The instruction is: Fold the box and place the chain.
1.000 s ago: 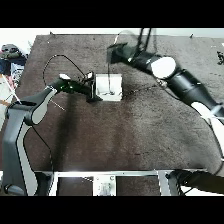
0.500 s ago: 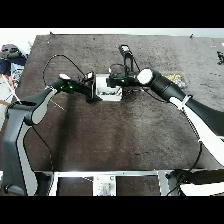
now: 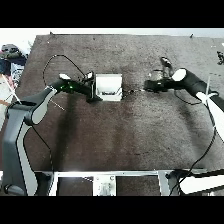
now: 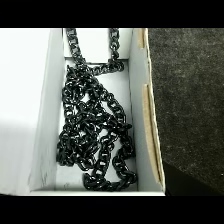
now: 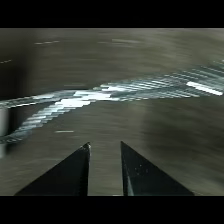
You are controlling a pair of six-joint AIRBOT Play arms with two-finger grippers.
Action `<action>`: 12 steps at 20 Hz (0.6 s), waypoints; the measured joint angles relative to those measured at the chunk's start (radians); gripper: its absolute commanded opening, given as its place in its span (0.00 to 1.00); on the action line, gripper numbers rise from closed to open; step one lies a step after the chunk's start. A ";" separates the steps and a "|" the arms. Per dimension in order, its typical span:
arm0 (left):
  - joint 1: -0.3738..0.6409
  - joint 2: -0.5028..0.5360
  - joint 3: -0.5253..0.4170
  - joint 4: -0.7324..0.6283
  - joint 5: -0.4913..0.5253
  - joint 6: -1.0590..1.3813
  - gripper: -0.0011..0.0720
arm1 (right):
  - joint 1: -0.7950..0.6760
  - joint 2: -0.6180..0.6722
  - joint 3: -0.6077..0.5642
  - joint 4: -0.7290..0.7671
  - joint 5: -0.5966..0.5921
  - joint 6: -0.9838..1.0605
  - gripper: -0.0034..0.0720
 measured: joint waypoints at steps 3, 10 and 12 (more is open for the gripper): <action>0.000 0.000 0.000 0.000 0.000 0.000 0.66 | -0.069 -0.010 -0.024 -0.008 -0.066 0.053 0.36; 0.000 0.000 0.000 0.000 0.000 0.000 0.66 | -0.108 -0.072 -0.036 0.066 -0.227 0.097 0.36; 0.000 0.000 0.000 0.000 0.000 0.000 0.65 | -0.108 -0.095 -0.029 0.098 -0.267 0.100 0.31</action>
